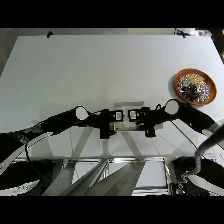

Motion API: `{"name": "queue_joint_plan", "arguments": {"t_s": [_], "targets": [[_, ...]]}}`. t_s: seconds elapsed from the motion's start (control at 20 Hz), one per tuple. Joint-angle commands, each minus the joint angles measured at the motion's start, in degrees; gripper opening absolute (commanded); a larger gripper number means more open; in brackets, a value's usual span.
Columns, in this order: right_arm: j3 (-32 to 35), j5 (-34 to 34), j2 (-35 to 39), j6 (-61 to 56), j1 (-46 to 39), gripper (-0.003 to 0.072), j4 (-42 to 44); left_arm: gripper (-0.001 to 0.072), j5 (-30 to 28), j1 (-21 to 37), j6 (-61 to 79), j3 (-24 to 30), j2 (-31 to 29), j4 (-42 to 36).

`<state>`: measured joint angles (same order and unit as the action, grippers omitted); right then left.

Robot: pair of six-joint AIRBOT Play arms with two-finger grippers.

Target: Fold the box and place the chain.

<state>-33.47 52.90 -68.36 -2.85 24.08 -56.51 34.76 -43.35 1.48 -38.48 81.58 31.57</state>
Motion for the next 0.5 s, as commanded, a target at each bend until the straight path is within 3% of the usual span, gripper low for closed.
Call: {"name": "queue_joint_plan", "arguments": {"t_s": [0.0,0.15,0.45], "targets": [[0.04,0.35,-0.63,-0.31,0.26,0.03,-0.07,0.0491,0.0,0.04,-0.07,0.02,0.0,-0.04],[0.04,0.37,-0.61,-0.31,0.26,0.0346,-0.04,0.0491,0.0,0.04,-0.07,0.02,0.0,-0.04],[0.02,0.5,4.35,-0.66,0.24,0.0332,-0.22,0.0491,0.0,0.04,-0.07,0.02,0.0,-0.04]]}}
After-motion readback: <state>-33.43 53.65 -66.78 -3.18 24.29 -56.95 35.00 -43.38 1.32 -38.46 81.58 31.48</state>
